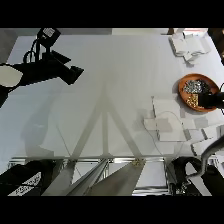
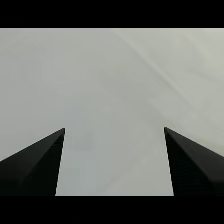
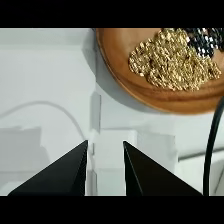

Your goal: Fold the box and place the chain.

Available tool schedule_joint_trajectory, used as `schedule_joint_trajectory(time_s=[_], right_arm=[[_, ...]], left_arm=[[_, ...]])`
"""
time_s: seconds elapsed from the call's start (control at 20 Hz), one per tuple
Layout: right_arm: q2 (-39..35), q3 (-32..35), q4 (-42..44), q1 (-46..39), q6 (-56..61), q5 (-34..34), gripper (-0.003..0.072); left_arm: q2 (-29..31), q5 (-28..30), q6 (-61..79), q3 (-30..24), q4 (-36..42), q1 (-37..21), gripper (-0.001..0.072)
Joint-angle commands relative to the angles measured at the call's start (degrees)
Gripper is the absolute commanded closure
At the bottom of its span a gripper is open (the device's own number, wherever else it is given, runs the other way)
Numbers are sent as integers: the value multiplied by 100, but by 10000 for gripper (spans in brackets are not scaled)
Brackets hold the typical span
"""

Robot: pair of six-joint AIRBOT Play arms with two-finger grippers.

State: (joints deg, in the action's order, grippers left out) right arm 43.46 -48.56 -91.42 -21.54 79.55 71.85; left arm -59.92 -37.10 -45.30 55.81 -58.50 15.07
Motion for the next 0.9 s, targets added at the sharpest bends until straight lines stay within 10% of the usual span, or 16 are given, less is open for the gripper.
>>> schedule_joint_trajectory(time_s=[0.0, 0.85], right_arm=[[87, 0, -511, -4, 254, 376, 391], [2645, -2, 721, -2728, -1897, 92, 349]], left_arm=[[0, 0, 2, 0, -2, 2, 13], [0, 0, 2, 0, -2, 2, 13]])
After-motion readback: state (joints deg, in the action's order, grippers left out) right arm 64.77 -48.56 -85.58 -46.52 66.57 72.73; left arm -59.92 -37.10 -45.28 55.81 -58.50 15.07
